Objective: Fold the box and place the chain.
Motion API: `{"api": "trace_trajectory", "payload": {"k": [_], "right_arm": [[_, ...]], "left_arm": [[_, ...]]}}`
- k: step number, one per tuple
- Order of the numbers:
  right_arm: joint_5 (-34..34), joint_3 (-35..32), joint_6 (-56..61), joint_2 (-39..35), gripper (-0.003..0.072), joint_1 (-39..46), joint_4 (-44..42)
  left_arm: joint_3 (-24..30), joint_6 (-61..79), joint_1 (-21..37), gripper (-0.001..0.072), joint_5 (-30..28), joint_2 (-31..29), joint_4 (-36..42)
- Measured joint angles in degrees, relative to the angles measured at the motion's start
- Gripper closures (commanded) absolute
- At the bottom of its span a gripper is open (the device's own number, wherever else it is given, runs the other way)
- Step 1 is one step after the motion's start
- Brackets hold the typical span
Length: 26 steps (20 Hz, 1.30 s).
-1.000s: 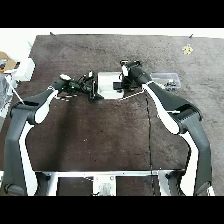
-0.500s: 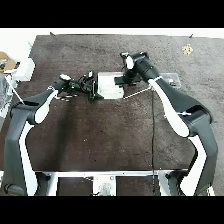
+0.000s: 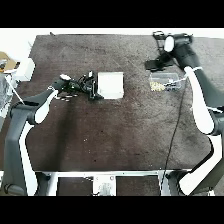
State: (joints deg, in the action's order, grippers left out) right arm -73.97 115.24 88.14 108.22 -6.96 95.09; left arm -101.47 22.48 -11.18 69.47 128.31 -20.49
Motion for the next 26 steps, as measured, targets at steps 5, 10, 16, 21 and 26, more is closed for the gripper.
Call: {"api": "trace_trajectory", "payload": {"k": [5,10,16,21,26], "right_arm": [[-0.4,0.0,-5.0,4.2,0.0462,8.4,-6.2],[-0.5,0.0,-10.1,7.7,0.0462,10.6,-8.9],[-1.4,0.0,-14.2,10.1,0.0462,11.0,-9.7],[-2.2,0.0,-15.6,10.6,0.0462,10.9,-10.0],[-3.2,0.0,-16.5,10.5,0.0462,10.8,-10.2]], "left_arm": [[0.0,0.0,0.0,0.0361,0.0,0.0,0.0],[0.0,0.0,0.0,0.0361,0.0,0.0,0.0],[0.0,0.0,0.0,0.0361,0.0,0.0,0.0],[0.0,0.0,0.0,0.0360,0.0,0.0,0.0],[0.0,0.0,0.0,0.0360,0.0,0.0,0.0]]}}
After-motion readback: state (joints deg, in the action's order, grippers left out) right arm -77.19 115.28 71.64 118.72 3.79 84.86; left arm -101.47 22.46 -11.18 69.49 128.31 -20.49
